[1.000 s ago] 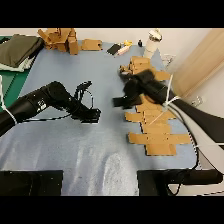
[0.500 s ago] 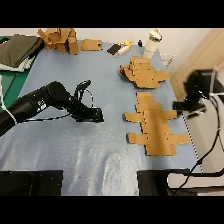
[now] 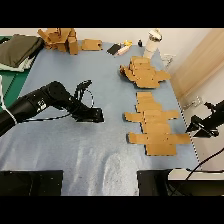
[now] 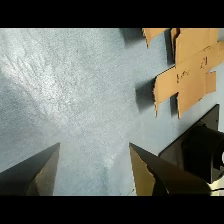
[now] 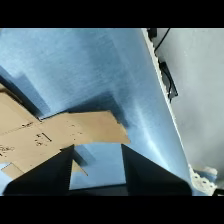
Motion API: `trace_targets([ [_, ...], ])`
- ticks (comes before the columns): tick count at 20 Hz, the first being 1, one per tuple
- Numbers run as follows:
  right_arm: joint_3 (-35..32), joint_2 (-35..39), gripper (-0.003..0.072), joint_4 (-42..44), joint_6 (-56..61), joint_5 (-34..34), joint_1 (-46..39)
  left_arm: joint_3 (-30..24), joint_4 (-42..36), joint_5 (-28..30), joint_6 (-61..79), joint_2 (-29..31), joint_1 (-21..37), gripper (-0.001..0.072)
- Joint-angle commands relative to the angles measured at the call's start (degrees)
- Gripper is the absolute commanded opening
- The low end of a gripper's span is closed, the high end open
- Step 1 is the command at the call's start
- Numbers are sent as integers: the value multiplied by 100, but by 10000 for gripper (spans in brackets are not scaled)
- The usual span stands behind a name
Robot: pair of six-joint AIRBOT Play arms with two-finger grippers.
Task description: Fold the box.
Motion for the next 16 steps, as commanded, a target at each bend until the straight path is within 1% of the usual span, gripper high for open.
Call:
trace_targets([
  [1,-37,-90,524,212,-586,258,-219,2,-76,-46,24,-2,4,668],
  [7,-37,-533,523,136,-1043,404,-234,4,-284,-229,26,-2,2,668],
  [10,-37,-713,520,168,-1054,273,-234,4,-457,-313,50,-2,0,668],
  [11,-37,-748,519,317,-1054,181,-229,4,-514,-315,92,-2,0,668],
  [12,-37,-761,518,651,-1056,59,-227,4,-586,-315,190,-2,0,668],
  [13,-37,-761,469,1045,-1110,-101,-225,4,-673,-323,221,-2,0,668],
  [14,-37,-761,337,1462,-1154,-334,-219,4,-787,-326,267,-2,0,668],
  [16,-37,-761,156,1943,-1156,-791,-170,4,-1058,-323,546,-2,0,668],
])
